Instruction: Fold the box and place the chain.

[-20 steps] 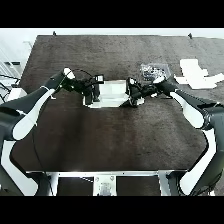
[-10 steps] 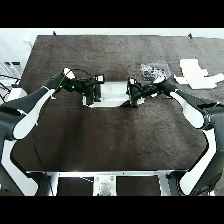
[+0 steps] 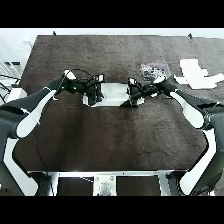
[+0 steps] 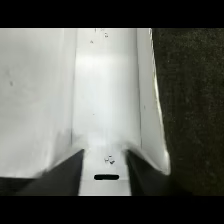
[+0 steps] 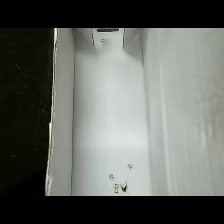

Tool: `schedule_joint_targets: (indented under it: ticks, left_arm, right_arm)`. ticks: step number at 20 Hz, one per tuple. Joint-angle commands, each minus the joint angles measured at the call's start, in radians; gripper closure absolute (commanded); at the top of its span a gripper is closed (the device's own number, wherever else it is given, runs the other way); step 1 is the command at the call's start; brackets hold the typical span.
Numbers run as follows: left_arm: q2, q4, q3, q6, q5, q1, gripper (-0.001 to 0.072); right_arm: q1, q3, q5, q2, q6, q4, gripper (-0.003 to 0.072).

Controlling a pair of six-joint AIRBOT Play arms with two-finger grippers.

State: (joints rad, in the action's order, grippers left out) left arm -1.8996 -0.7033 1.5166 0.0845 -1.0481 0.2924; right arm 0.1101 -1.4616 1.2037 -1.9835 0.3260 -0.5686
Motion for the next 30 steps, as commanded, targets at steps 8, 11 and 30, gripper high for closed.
schedule_joint_targets:
  ticks: [8, 11, 30]
  left_arm:
    - [-0.004, 0.009, 0.0, 0.001, 0.007, 0.0, 0.0214]
    - [-0.004, 0.008, 0.0, 0.002, 0.007, 0.0, 0.0212]
    - [0.01, -0.001, 0.001, 0.008, -0.139, -0.051, 0.0692]
  right_arm:
    - [0.001, 0.0, 0.002, 0.0, 0.0, 0.0, 0.0112]
    - [0.001, 0.0, 0.002, 0.0, 0.0, 0.0, 0.0112]
    - [0.001, 0.0, 0.002, 0.0, 0.0, 0.0, 0.0112]
